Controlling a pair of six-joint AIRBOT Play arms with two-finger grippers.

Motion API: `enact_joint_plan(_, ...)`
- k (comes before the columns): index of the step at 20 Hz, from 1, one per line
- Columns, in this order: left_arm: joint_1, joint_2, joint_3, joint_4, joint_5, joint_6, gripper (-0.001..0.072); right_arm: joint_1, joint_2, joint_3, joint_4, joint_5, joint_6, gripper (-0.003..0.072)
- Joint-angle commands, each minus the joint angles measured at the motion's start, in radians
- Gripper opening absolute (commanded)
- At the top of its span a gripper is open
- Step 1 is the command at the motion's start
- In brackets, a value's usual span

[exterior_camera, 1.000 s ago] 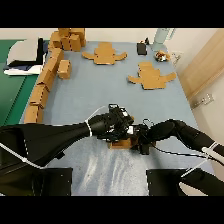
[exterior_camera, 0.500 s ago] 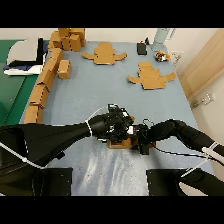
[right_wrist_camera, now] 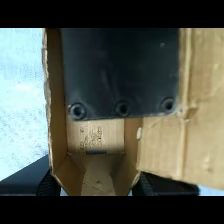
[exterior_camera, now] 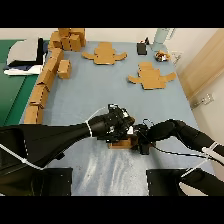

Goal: Fold the box.

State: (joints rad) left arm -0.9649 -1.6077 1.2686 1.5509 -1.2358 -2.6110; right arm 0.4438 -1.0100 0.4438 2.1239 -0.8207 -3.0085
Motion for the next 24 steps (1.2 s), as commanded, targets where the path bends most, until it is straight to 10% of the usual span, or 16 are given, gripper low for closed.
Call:
enact_joint_plan(1, -0.007, -0.001, 0.000, 0.003, -0.002, 0.001, 0.0018, 0.000, 0.000, 0.001, 0.000, 0.000, 0.004, 0.0471)
enact_joint_plan(5, -0.007, -0.001, 0.000, 0.003, -0.002, 0.001, 0.0022, 0.000, 0.000, 0.001, 0.000, 0.000, 0.004, 0.0471)
enact_joint_plan(7, -0.006, -0.001, 0.000, 0.003, -0.002, 0.001, 0.0514, 0.000, 0.000, 0.001, 0.000, 0.000, 0.004, 0.0471)
enact_joint_plan(9, -0.005, 0.000, 0.000, 0.003, -0.005, 0.000, 0.0535, 0.000, 0.000, 0.001, 0.000, 0.000, 0.004, 0.0471)
enact_joint_plan(15, 0.000, -0.001, 0.000, 0.014, -0.005, -0.008, 0.0523, 0.000, 0.000, 0.000, 0.000, 0.000, 0.004, 0.0471)
enact_joint_plan(17, -0.001, -0.001, 0.000, 0.020, 0.000, -0.008, 0.0126, 0.000, 0.000, 0.001, 0.000, 0.000, 0.004, 0.0471)
enact_joint_plan(24, -0.001, -0.001, 0.000, 0.019, 0.005, -0.005, 0.0018, 0.000, 0.000, 0.000, 0.000, 0.000, 0.004, 0.0472)
